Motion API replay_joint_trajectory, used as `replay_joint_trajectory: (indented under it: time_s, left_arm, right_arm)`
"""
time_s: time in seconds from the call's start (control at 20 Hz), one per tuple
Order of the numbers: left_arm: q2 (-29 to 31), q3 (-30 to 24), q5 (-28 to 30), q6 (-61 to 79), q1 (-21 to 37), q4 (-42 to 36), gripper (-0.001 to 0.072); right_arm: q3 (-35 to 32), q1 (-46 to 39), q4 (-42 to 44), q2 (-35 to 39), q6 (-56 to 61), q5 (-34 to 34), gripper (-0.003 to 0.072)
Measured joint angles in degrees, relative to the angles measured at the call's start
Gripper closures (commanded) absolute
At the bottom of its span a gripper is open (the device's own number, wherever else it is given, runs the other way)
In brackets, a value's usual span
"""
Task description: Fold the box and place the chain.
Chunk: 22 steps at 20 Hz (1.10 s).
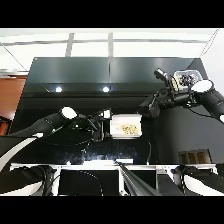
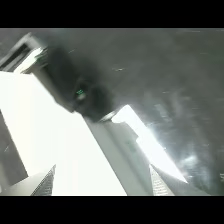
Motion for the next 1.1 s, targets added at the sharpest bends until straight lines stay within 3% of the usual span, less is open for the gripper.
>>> replay_joint_trajectory:
  time_s: [0.25, 0.5, 1.1]
  left_arm:
    - [0.0, 0.0, 0.0, -0.02, 0.0, 0.02, 0.0368]
    - [0.0, 0.0, 0.0, -0.02, 0.0, 0.02, 0.0368]
    - [0.0, 0.0, 0.0, -0.02, 0.0, 0.02, 0.0368]
  right_arm:
    - [-3.21, 0.44, -1.25, 1.36, -2.82, 2.32, 0.0021]
    - [-7.06, 2.75, -1.88, 5.03, -7.52, -1.18, 0.0021]
    - [-8.09, 10.64, -10.12, 8.41, -11.15, -5.77, 0.0022]
